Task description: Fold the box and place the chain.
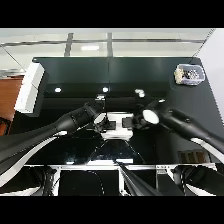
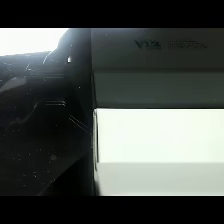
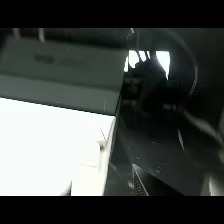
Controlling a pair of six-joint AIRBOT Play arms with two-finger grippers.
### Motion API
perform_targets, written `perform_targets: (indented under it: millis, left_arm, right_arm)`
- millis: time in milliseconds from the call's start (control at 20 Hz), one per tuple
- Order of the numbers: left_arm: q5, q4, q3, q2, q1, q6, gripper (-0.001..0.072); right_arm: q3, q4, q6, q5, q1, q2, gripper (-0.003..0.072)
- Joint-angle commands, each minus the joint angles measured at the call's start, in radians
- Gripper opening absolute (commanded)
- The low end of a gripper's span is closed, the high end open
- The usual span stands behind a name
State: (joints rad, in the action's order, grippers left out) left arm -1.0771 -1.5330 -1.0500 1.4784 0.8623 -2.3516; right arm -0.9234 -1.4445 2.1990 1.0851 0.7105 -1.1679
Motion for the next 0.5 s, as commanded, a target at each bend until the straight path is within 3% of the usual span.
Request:
perform_targets:
  millis: [0,100,200,250,300,450]
  left_arm:
    - [-0.001,0.002,0.0,0.001,0.0,-0.001,0.0026]
    - [-0.001,0.001,0.0,0.001,0.0,-0.001,0.0026]
    - [-0.001,0.002,0.0,0.001,0.0,-0.001,0.0026]
    - [-0.001,0.002,0.0,0.001,0.0,-0.001,0.0025]
    - [-0.001,0.001,0.0,0.001,0.0,-0.002,0.0026]
    - [-0.001,0.002,0.0,0.001,0.0,-0.002,0.0026]
  right_arm:
    - [-0.001,-0.116,-0.065,0.039,-0.072,0.195,0.0448]
    - [0.0,-0.396,-0.064,0.04,-0.14,0.266,0.0446]
    - [0.018,-0.684,-0.064,0.007,-0.225,0.259,0.0449]
    - [0.032,-0.733,-0.064,-0.049,-0.29,0.243,0.0631]
    - [0.035,-0.72,-0.067,-0.111,-0.379,0.209,0.072]
    - [0.013,-0.553,-0.066,-0.379,-0.629,0.063,0.072]
